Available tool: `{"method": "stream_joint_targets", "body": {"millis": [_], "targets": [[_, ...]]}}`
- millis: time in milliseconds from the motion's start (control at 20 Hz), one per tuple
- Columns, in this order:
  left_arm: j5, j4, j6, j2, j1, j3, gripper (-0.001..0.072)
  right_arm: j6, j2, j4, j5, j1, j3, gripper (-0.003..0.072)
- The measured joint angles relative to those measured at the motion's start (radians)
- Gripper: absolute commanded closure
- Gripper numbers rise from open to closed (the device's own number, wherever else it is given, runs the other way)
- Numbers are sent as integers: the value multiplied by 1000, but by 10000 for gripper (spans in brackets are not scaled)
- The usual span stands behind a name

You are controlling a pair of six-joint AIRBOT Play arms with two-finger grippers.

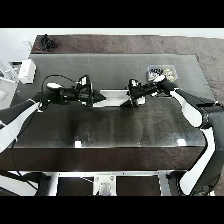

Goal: Fold the box and place the chain.

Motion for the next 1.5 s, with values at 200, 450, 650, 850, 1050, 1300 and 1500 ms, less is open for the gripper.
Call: {"method": "stream_joint_targets", "body": {"millis": [200, 450, 650, 850, 1050, 1300, 1500], "targets": [[72, -13, -19, -50, -8, 98, 690, 0, 0, 0, 0, 0, 0, 187], [98, 20, -126, -193, -11, 295, 689, 0, 0, 0, 0, 0, 0, 187], [128, 55, -188, -264, -13, 385, 689, 3, 0, 1, 0, 0, 0, 187], [164, 115, -256, -294, -11, 413, 689, 3, 0, 2, 0, 0, 0, 187], [161, 182, -315, -319, -10, 421, 689, 3, -1, 3, -1, -1, 0, 187], [129, 219, -337, -338, -10, 423, 689, 1, -1, 1, -2, 0, 0, 187], [110, 234, -342, -338, -9, 439, 690, 0, -1, 0, -1, 0, 0, 188]]}}
